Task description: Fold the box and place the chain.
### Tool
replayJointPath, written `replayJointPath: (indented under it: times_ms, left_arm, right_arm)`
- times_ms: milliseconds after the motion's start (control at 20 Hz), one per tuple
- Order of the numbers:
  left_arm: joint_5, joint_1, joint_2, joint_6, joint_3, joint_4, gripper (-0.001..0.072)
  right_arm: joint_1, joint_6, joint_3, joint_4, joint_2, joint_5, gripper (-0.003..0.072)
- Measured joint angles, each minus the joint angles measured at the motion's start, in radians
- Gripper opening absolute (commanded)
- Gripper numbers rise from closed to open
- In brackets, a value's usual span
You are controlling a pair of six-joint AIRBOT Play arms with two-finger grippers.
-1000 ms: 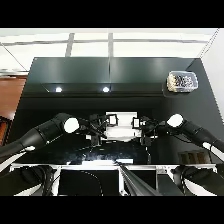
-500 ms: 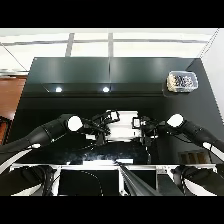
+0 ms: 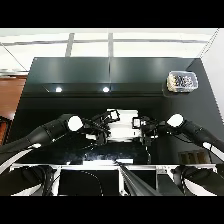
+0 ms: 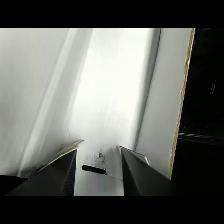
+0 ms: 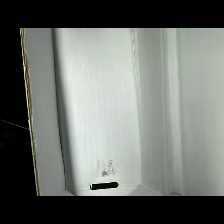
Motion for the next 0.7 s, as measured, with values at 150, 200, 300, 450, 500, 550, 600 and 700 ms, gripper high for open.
replayJointPath:
  times_ms: [150,200,300,450,500,550,600,700]
  left_arm:
    - [-0.001,0.004,0.005,0.002,0.0,0.009,0.0026]
    - [-0.004,0.01,0.012,-0.005,0.0,0.013,0.0026]
    - [-0.029,0.036,0.042,-0.032,0.0,0.026,0.0026]
    - [-0.104,0.123,0.117,-0.126,0.0,0.109,0.0026]
    - [-0.13,0.163,0.144,-0.183,0.0,0.152,0.0026]
    - [-0.163,0.212,0.173,-0.261,0.0,0.198,0.0027]
    - [-0.191,0.264,0.196,-0.345,0.0,0.231,0.0027]
    - [-0.277,0.379,0.227,-0.546,-0.001,0.274,0.0027]
  right_arm:
    - [0.0,0.0,0.0,0.0,0.0,0.0,0.0176]
    - [0.0,0.0,0.0,0.0,0.0,0.0,0.0177]
    - [0.0,0.0,0.0,0.0,0.0,0.0,0.0177]
    - [0.0,0.0,0.0,0.0,0.0,0.0,0.0177]
    - [0.0,0.0,0.0,0.0,0.0,0.0,0.0177]
    - [0.0,0.0,0.0,0.0,0.0,0.0,0.0176]
    - [0.0,0.0,0.0,0.0,0.0,0.0,0.0177]
    - [0.0,0.0,0.0,0.0,0.0,0.0,0.0176]
